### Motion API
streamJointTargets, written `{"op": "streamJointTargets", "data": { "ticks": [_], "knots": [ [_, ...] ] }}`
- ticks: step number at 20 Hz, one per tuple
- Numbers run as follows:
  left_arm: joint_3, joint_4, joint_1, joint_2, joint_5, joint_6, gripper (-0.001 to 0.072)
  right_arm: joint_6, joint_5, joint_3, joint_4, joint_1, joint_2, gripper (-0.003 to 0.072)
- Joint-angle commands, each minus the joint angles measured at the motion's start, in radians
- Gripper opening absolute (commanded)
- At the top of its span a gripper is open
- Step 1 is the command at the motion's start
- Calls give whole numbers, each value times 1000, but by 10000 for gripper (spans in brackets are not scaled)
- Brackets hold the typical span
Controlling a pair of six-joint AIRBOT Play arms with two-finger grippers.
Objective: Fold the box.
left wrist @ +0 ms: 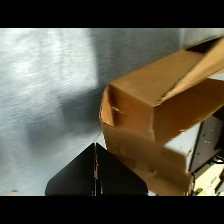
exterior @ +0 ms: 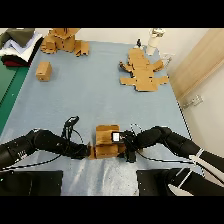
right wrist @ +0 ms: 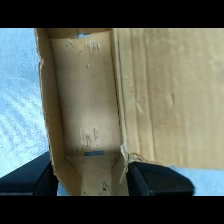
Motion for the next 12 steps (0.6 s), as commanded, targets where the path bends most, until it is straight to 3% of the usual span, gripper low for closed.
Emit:
{"op": "streamJointTargets", "data": {
  "ticks": [1, 6, 7, 8, 12],
  "knots": [
    [34, -29, -32, -3, 5, -37, 16, 0, 0, 0, -1, 1, 1, 503],
    [46, 26, -29, -3, -30, -111, 20, 0, 0, 0, -2, 1, 1, 503],
    [49, 29, -29, -3, -31, -114, 129, 0, 0, 0, -2, 1, 1, 503],
    [53, 35, -29, -3, -32, -126, 184, 0, 0, 0, -1, 1, 1, 503],
    [77, 41, -27, -3, -44, -129, 184, 0, 0, 0, -1, 1, 1, 503]
  ]
}}
